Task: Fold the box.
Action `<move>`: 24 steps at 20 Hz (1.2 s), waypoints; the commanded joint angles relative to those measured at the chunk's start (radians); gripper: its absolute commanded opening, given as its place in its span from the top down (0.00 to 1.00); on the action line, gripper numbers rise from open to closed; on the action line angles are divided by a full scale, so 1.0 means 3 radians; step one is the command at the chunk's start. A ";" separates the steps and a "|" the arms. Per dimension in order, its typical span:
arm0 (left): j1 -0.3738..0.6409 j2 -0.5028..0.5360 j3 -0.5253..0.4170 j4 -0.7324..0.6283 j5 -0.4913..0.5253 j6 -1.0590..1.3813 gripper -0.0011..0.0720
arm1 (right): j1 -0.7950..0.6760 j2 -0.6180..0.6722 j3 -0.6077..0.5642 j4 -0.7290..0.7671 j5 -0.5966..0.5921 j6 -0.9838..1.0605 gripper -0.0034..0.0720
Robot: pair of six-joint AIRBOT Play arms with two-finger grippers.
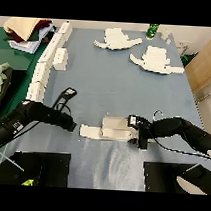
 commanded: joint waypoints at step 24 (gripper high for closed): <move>-0.0277 -0.0609 -0.0261 -0.2533 0.0548 0.0848 0.96 | 0.0001 0.0003 -0.0001 -0.0001 0.0000 0.0000 0.42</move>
